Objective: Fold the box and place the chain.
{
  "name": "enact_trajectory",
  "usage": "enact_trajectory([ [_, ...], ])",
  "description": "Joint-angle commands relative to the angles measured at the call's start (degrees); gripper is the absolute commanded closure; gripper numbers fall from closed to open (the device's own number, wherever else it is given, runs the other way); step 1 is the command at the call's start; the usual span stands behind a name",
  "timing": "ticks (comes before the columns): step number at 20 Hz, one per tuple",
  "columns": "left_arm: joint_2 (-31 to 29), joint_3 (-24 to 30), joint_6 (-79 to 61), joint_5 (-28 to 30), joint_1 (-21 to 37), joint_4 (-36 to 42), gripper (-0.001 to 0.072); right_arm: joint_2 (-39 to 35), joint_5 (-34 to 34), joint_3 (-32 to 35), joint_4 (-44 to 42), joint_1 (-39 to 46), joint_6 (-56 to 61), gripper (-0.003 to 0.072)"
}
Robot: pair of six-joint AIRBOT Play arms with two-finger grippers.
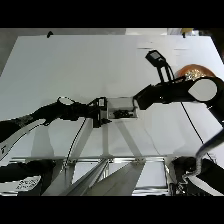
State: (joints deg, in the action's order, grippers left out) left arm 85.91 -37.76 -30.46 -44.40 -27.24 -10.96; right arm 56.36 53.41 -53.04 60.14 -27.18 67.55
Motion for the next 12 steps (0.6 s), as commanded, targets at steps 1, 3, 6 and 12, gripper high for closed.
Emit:
enact_trajectory([
  [1,0.0,0.0,0.0,0.0,0.0,0.0,0.0695,0.0,-6.4,0.0,-2.0,-7.0,-2.1,0.067],
  [3,0.0,0.0,0.0,0.0,0.0,0.0,0.0695,1.5,-7.6,0.0,-1.9,-9.0,-2.1,0.067],
  [6,0.0,0.0,0.0,0.0,0.0,0.0,0.0695,4.8,-7.6,0.0,-1.9,-9.7,-2.1,0.0669],
  [12,0.0,0.0,0.0,0.0,0.0,0.0,0.0695,11.1,-4.5,0.0,-1.9,-9.7,-3.7,0.0667],
])
